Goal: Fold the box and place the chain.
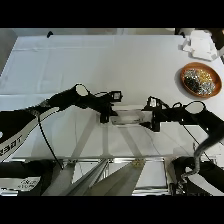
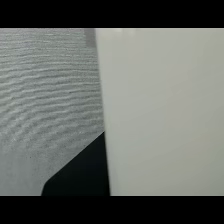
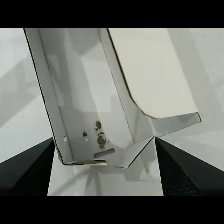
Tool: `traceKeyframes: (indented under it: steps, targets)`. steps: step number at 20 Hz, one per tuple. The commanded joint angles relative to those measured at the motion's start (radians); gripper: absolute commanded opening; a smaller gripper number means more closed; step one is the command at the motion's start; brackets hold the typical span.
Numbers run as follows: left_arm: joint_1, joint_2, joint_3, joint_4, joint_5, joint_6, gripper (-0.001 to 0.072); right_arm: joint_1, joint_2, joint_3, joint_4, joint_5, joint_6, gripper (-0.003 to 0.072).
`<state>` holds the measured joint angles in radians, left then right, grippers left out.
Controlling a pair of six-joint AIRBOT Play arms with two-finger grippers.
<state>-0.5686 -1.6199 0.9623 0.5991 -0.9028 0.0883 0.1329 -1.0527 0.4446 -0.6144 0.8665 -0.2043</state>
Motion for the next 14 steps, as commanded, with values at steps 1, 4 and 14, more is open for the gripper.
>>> traceKeyframes:
  steps: [1, 4, 14]
  targets:
    - [0.000, 0.001, 0.000, 0.000, 0.000, 0.000, 0.0011, 0.000, -0.017, 0.001, 0.024, 0.006, -0.049, 0.0652]
    - [0.000, 0.001, 0.000, 0.000, 0.000, 0.000, 0.0011, 0.001, -0.036, 0.001, 0.044, 0.006, -0.079, 0.0652]
    - [0.000, 0.001, 0.000, 0.000, 0.000, 0.000, 0.0011, 0.014, -0.069, 0.001, 0.071, 0.026, -0.107, 0.0651]
